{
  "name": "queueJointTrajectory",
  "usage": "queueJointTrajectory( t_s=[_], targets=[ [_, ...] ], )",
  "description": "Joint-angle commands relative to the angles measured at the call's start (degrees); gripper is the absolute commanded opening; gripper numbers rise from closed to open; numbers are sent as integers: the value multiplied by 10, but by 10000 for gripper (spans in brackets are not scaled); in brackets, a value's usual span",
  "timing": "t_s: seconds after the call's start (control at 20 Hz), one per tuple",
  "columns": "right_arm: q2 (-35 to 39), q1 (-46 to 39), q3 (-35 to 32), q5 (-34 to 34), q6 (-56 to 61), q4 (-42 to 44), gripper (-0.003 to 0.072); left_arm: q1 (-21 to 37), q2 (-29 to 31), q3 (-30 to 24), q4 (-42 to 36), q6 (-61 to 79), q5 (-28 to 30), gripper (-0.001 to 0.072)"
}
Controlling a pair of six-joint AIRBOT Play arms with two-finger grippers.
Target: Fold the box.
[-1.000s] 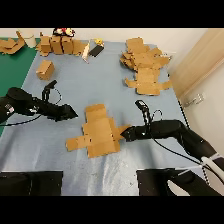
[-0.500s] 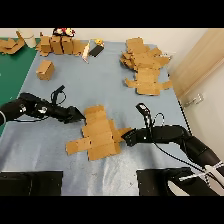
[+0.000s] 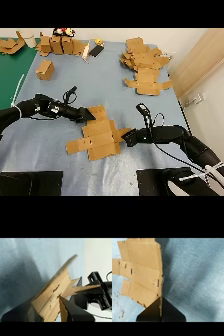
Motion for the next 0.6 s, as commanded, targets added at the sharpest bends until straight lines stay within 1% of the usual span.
queueJointTrajectory(
  t_s=[0.0, 0.2, 0.25, 0.3, 0.4, 0.55],
  targets=[
    [1, 1, 0, -3, 0, 0, 0, -10, -12, 12, -11, 22, -13, 445],
    [1, 0, 0, -3, 0, 0, 0, 6, -12, 12, 5, 44, -59, 444],
    [1, 1, 0, -3, 0, 0, 0, 7, -12, 12, 13, 45, -65, 407],
    [1, 0, 0, -3, 0, 0, 0, 7, -12, 12, 26, 45, -71, 347],
    [1, 0, 0, -3, 0, 0, 0, 7, -12, 12, 45, 45, -85, 347],
    [1, 0, 0, -2, 0, 0, 0, 7, -12, 12, 47, 45, -93, 347]
  ],
)
